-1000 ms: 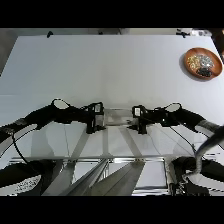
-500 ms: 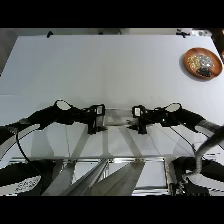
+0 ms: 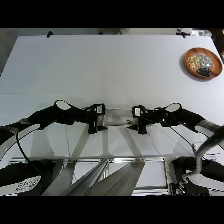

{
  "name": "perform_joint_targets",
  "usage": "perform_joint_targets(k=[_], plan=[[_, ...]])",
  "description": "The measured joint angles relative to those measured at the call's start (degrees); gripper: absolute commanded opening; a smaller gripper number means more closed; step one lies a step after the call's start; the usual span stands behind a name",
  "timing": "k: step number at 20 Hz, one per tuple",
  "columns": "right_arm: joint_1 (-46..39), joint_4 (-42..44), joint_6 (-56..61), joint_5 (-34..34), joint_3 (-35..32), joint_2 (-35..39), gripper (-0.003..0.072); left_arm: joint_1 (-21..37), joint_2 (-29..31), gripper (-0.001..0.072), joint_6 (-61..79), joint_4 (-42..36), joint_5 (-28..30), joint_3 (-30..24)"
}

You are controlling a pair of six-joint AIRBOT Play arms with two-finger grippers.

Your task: Fold the box and place the chain.

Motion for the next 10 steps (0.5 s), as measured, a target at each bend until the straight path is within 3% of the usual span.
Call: perform_joint_targets(k=[4, 5, 8, 10], plan=[[0.0, 0.0, 0.02, 0.0, 0.0, 0.0, 0.0403, -0.04, 0.0, 0.0692, 0.24, -0.46, 0.04, 0.0], [0.0, 0.0, 0.02, 0.0, 0.0, 0.0, 0.0403, -0.17, 0.0, 0.0645, 0.31, -0.5, 0.11, 0.0], [0.0, 0.04, 0.09, -0.02, 0.0, 0.0, 0.0403, -0.9, 0.02, 0.0396, 0.39, -0.72, 0.26, 0.0], [-0.02, 0.02, 0.13, 0.04, 0.0, 0.0, 0.0403, -1.4, 0.04, 0.0384, 0.35, -0.81, 0.55, 0.02]])
